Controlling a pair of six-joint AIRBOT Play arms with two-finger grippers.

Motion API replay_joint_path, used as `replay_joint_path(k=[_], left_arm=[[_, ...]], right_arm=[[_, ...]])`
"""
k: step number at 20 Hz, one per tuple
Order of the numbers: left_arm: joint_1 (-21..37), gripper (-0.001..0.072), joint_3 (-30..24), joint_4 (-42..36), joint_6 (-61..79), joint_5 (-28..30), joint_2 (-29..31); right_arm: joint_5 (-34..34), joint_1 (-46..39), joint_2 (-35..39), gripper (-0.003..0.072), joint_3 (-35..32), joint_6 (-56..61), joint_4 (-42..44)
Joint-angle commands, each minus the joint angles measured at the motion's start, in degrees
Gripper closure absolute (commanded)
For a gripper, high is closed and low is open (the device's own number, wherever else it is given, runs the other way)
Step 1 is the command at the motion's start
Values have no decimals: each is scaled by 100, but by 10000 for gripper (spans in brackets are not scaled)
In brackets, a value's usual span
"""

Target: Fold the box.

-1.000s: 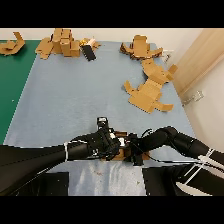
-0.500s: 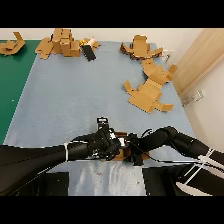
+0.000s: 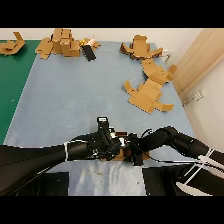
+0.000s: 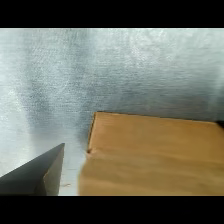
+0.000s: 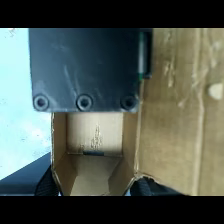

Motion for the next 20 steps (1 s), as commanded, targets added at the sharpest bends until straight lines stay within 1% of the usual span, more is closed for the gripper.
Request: replay_joint_path(k=[1,5,8,12,13,14,15,18,20], left_arm=[[2,128,109,44,4,-13,120],[2,129,120,101,-24,-107,472],[4,130,120,151,-48,-361,643],[4,130,120,192,-68,-431,876],[24,155,120,210,-68,-501,922],[70,292,120,210,-63,-619,953],[131,356,120,212,-44,-752,981],[269,357,120,210,4,-1056,1023],[352,359,131,219,101,-1095,1071]], right_arm=[[-2,0,0,238,2,0,0],[0,0,0,238,2,2,0],[0,0,0,238,2,0,2],[-2,0,0,238,2,0,2],[-2,0,0,238,2,0,2],[-2,0,0,238,2,0,0],[0,0,0,238,2,0,0],[-2,0,0,238,2,0,2],[-2,0,0,238,2,0,0]])
